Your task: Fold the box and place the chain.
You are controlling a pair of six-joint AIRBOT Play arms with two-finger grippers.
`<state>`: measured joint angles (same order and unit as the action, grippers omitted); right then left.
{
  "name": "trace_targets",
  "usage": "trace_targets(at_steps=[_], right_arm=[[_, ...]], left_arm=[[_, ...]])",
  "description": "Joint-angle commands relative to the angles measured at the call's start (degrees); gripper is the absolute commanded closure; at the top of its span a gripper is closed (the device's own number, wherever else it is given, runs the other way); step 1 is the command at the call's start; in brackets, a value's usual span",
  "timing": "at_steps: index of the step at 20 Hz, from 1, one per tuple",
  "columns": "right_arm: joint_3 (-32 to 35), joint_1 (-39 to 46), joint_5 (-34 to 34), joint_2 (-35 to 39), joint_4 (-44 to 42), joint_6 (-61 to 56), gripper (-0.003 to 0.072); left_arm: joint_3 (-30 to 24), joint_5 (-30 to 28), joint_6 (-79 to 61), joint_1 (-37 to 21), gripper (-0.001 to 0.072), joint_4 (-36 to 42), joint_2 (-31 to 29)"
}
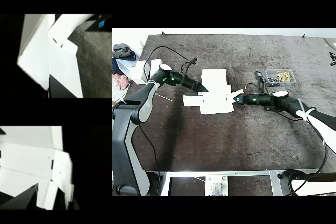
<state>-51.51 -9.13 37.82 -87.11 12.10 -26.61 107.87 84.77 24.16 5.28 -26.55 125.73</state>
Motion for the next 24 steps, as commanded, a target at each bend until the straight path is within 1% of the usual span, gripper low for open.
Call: trace_targets(at_steps=[1,5,10,11,13,18,20,22,24], right_arm=[[-0.04,5.7,2.54,1.51,1.6,-1.31,0.0277],[-0.04,9.97,3.89,1.49,2.36,-3.23,0.0276],[-0.04,10.21,2.54,1.46,3.82,-2.93,0.0276],[-0.04,10.21,2.03,1.49,3.87,-2.93,0.0276],[-0.04,10.21,1.11,1.42,4.68,-2.95,0.0276],[-0.04,10.21,-0.33,0.72,5.16,-2.95,0.0276],[-0.04,10.21,-0.33,0.7,5.95,-2.95,0.0276],[-0.04,10.14,-0.85,0.7,5.92,-2.95,0.0276],[-0.04,10.14,-1.25,0.7,5.95,-2.93,0.0276]], left_arm=[[0.04,0.42,-8.79,-0.02,0.0698,-0.02,-0.02],[0.02,0.55,-12.59,-0.02,0.07,-0.44,-0.02],[-0.04,1.55,-20.37,0.24,0.0703,0.04,-0.92],[-0.63,0.66,-22.77,0.63,0.0704,0.11,-1.73],[-3.93,-2.49,-28.48,1.09,0.0703,0.74,-4.04],[-11.47,-7.5,-41.4,0.68,0.0703,7.8,-4.42],[-12.83,-9.16,-44.94,0.7,0.0702,7.52,-4.42],[-12.94,-11.47,-47.06,0.76,0.07,7.43,-4.39],[-12.94,-12.44,-47.82,0.74,0.07,7.06,-4.42]])
